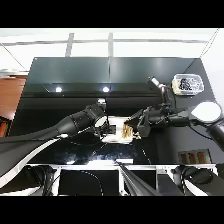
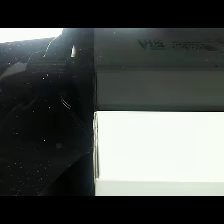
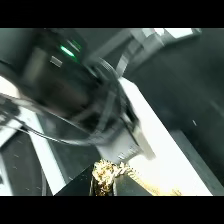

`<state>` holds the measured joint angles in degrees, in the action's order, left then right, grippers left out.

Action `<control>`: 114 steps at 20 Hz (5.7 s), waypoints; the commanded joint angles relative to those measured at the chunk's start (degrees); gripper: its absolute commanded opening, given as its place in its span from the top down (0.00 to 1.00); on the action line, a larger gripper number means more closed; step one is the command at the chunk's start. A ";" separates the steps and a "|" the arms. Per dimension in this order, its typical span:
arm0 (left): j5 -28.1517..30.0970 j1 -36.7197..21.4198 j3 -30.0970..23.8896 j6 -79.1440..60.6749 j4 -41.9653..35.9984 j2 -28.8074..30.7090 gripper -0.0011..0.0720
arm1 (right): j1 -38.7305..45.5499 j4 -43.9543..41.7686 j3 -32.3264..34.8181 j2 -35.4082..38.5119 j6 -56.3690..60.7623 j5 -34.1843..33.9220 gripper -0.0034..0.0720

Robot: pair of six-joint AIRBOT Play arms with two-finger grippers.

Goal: Fold the box and place the chain.

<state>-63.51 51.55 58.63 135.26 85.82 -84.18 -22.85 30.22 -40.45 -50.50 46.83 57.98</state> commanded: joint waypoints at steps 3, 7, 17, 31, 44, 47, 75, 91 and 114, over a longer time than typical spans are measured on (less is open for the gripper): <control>0.02 0.02 0.02 0.00 0.00 -0.02 0.94 | 0.94 4.85 0.68 -2.12 0.28 -1.36 0.42; 0.00 0.02 0.02 -0.02 0.00 -0.02 0.94 | 12.33 17.79 0.09 -1.86 0.42 8.63 0.42; 0.00 0.02 0.02 0.00 0.00 -0.02 0.94 | 9.14 13.40 17.51 -1.95 -27.93 -6.40 0.00; 0.00 0.02 0.02 -0.02 0.00 -0.02 0.94 | -0.61 13.44 17.55 -8.98 -44.11 -17.55 0.00; 0.02 0.02 0.02 0.00 0.00 -0.02 0.94 | -0.61 13.31 17.55 -9.53 -41.88 -18.34 0.13; 0.02 0.02 0.02 0.00 0.02 -0.02 0.94 | -0.61 13.46 17.55 -9.53 -41.88 -18.36 0.13; 0.02 0.02 0.02 0.00 0.00 -0.02 0.94 | -0.31 17.22 16.98 -5.75 -32.68 -16.55 0.92; 0.07 0.02 0.00 0.00 -1.27 -0.22 0.94 | -0.48 2.95 -0.59 5.44 -2.01 -0.52 0.92; -5.64 0.11 6.86 -1.75 0.74 0.50 0.39 | 17.90 6.88 -4.33 4.42 3.93 13.11 0.43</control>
<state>-67.29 51.59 63.07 135.09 85.17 -84.53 -7.05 37.04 -44.60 -46.17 50.81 69.01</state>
